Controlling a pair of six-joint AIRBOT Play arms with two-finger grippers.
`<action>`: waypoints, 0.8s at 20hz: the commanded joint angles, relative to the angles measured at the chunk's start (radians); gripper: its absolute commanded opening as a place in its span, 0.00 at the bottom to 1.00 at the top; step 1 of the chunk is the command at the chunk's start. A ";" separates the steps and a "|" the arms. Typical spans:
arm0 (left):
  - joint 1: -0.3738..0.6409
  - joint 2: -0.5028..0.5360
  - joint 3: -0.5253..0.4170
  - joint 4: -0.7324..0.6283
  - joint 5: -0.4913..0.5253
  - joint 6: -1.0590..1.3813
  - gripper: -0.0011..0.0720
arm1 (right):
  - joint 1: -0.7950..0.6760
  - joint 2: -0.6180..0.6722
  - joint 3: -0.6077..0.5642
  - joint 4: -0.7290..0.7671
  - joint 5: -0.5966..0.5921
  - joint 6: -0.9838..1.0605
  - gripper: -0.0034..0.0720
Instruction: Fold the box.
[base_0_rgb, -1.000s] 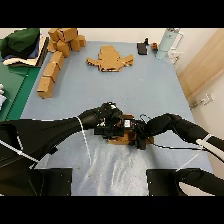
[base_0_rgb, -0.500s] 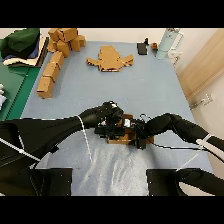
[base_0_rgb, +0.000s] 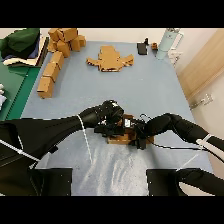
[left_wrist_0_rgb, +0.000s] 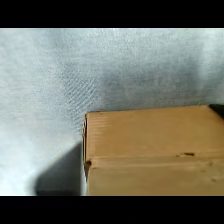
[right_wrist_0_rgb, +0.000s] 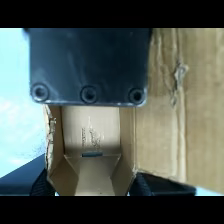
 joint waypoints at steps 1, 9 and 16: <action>0.000 0.000 0.002 0.013 0.019 -0.002 0.03 | 0.000 0.001 0.000 0.001 0.005 -0.001 0.77; 0.000 0.001 0.002 0.000 0.003 -0.002 0.52 | 0.000 0.001 0.000 0.001 0.005 -0.001 0.77; 0.003 0.001 0.038 -0.003 -0.111 -0.005 0.64 | 0.000 0.001 0.000 0.001 0.005 -0.001 0.77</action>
